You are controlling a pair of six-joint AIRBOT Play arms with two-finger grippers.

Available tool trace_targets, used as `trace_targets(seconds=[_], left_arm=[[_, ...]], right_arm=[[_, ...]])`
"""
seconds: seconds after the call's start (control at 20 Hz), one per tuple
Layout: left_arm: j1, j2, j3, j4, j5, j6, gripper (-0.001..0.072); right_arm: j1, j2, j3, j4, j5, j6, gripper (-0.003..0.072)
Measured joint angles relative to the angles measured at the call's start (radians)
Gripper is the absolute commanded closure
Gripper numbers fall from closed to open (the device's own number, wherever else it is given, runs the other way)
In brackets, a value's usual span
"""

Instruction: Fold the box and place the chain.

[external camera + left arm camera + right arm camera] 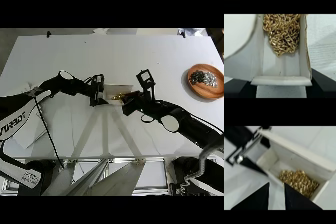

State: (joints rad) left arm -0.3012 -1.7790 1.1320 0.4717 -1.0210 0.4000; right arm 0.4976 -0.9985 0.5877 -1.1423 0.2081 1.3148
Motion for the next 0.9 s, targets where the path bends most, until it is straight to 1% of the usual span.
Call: trace_targets(seconds=[0.15,0.3,0.45,0.75,0.8,0.85,0.9], left_arm=[[0.0,0.0,0.0,0.0,0.0,0.0,0.0383],[0.0,0.0,0.0,0.0,0.0,0.0,0.0383],[0.0,0.0,0.0,0.0,0.0,0.0,0.0383],[0.0,0.0,0.0,0.0,0.0,0.0,0.0383],[0.0,0.0,0.0,0.0,0.0,0.0,0.0383],[0.0,0.0,0.0,0.0,0.0,0.0,0.0383],[0.0,0.0,0.0,0.0,0.0,0.0,0.0383]], right_arm=[[0.0,0.004,-0.021,-0.038,0.082,0.034,0.0462],[-0.007,-0.033,-0.032,-0.09,0.101,0.114,0.0459],[-0.031,-0.096,-0.036,-0.115,0.076,0.204,0.045],[-0.049,-0.181,-0.038,-0.13,-0.037,0.322,0.0466],[-0.05,-0.187,-0.038,-0.13,-0.046,0.334,0.0526],[-0.051,-0.192,-0.038,-0.131,-0.056,0.338,0.0608],[-0.051,-0.196,-0.038,-0.13,-0.063,0.344,0.0653]])
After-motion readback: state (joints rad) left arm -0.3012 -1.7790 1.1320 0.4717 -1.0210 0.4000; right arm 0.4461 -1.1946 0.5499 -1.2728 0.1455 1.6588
